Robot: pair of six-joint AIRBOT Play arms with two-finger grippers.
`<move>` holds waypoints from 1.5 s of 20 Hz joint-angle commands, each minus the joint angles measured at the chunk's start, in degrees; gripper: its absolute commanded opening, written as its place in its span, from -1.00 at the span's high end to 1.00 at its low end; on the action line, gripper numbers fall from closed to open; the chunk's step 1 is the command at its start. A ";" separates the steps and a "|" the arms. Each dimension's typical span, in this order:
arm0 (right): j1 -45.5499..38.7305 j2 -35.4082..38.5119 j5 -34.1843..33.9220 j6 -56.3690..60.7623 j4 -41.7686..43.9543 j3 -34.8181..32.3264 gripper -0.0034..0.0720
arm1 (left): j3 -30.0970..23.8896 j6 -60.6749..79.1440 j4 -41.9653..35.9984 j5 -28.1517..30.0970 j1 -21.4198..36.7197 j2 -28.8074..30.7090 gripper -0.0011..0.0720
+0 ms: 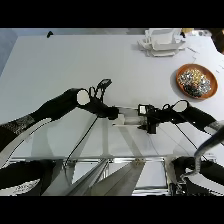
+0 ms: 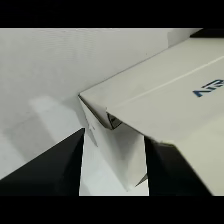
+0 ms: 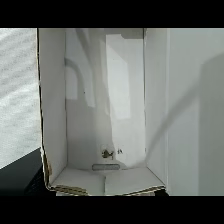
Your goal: Fold the box and place the chain.
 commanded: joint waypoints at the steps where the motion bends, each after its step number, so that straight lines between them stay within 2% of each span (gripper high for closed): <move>1: -0.02 0.02 0.00 0.02 0.02 0.00 -0.10 | 2.32 -7.43 5.46 0.46 -2.23 -0.07 -0.17; 6: -0.02 0.02 0.00 0.02 0.02 0.00 -0.10 | 3.58 -13.73 9.57 -0.90 -5.25 -1.42 -0.17; 10: -0.02 0.02 0.00 0.02 0.02 0.00 -0.10 | 9.18 -20.46 16.09 -9.03 -6.80 -4.42 -0.17; 13: -0.02 0.02 0.02 0.02 0.02 0.00 -0.10 | 12.92 -26.38 19.54 -13.00 -8.20 -6.36 -0.16; 15: -0.02 0.02 0.00 0.02 0.02 0.00 -0.10 | 13.53 -30.51 20.39 -14.25 -9.38 -7.52 -0.08; 23: -0.02 0.02 0.00 0.02 0.00 0.00 -0.10 | 13.86 -37.90 21.38 -15.02 -11.96 -11.08 -0.04; 28: -0.02 0.02 0.02 0.02 0.00 0.00 -0.10 | 22.43 -37.88 23.69 -21.92 -11.93 -15.37 0.01; 30: -0.02 0.02 0.00 0.02 0.00 0.00 -0.10 | 23.23 -37.90 23.69 -22.75 -11.78 -16.04 0.01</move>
